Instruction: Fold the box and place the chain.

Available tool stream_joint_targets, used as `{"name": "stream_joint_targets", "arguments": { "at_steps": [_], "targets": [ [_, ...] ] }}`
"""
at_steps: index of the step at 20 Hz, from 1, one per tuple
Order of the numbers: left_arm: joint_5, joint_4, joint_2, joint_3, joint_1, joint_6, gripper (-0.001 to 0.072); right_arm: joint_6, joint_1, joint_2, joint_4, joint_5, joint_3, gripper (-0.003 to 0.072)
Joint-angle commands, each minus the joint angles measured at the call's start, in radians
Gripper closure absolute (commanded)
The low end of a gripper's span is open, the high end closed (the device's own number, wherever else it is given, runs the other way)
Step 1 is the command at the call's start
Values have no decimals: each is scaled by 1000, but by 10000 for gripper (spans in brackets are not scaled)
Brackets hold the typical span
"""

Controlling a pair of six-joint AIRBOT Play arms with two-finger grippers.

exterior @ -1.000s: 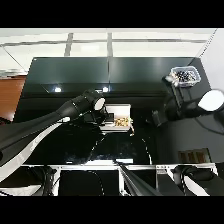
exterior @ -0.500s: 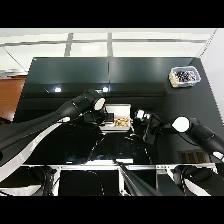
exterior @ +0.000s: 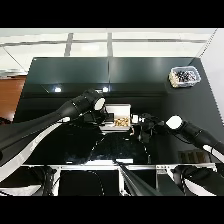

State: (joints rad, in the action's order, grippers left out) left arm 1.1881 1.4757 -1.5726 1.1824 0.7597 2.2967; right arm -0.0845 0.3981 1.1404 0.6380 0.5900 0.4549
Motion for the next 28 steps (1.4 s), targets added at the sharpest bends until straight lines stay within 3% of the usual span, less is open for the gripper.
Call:
{"name": "stream_joint_targets", "arguments": {
  "at_steps": [1, 8, 9, 11, 12, 13, 14, 17, 18, 21, 24, 28],
  "targets": [
    [0, 0, 0, 1, 0, 0, 681, -34, 1, 23, -63, -76, 22, -34],
    [0, 0, 0, 1, 0, 0, 681, -113, -1, 121, -86, -76, 91, -32],
    [0, 0, 0, 1, 0, 0, 681, -127, -1, 123, -105, -74, 91, 100],
    [0, 0, 0, 1, 0, 0, 681, -143, -1, 125, -137, -71, 91, 288],
    [0, 0, 0, 1, 0, 0, 681, -141, -1, 125, -140, -69, 91, 468],
    [0, 0, 0, 1, 0, 0, 681, -140, -1, 125, -139, -64, 91, 576],
    [0, 0, 0, 1, 0, 0, 681, -135, -1, 124, -139, -61, 91, 626],
    [0, 0, 0, 1, 0, 0, 682, -22, -1, 111, -101, -61, 91, 630],
    [0, 0, 0, 1, 0, 0, 681, 46, -2, 94, -58, -62, 91, 675],
    [0, 0, 0, 1, 0, 0, 681, 434, -39, -6, 164, -36, 91, 670],
    [0, 0, 0, 1, 0, 0, 681, 723, -116, -172, 303, 145, 107, 670],
    [-1, 0, 0, 1, 0, 0, 681, 894, -151, -359, 278, 410, 209, 670]
  ]
}}
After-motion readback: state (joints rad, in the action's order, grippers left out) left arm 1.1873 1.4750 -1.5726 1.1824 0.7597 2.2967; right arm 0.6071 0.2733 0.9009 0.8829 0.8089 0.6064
